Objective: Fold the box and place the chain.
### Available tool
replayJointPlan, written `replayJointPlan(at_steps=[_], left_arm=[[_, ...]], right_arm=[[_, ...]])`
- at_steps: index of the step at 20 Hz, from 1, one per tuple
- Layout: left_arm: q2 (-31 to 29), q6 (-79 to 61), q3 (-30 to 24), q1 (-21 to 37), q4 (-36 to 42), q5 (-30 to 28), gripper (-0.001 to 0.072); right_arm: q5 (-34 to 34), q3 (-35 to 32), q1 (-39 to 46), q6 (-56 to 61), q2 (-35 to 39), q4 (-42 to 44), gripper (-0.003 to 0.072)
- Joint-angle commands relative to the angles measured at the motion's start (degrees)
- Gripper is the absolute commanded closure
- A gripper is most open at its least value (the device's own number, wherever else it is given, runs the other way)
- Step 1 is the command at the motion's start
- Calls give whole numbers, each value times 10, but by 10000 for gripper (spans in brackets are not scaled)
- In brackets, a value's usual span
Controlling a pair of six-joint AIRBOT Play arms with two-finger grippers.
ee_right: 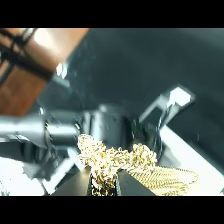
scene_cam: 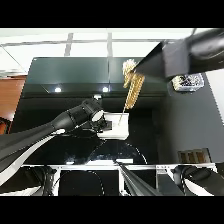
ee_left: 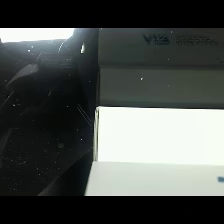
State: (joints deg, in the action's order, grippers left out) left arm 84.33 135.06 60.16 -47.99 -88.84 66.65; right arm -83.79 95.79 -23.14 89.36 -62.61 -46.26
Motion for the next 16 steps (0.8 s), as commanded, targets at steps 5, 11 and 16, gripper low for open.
replayJointPlan(at_steps=[5,11,16], left_arm=[[0,0,0,0,0,0,684],[0,0,0,0,0,0,684],[0,0,0,0,0,0,684]], right_arm=[[0,-187,-34,0,-2,-91,676],[120,-309,-66,0,-2,-33,676],[181,-366,-90,4,-3,-22,675]])
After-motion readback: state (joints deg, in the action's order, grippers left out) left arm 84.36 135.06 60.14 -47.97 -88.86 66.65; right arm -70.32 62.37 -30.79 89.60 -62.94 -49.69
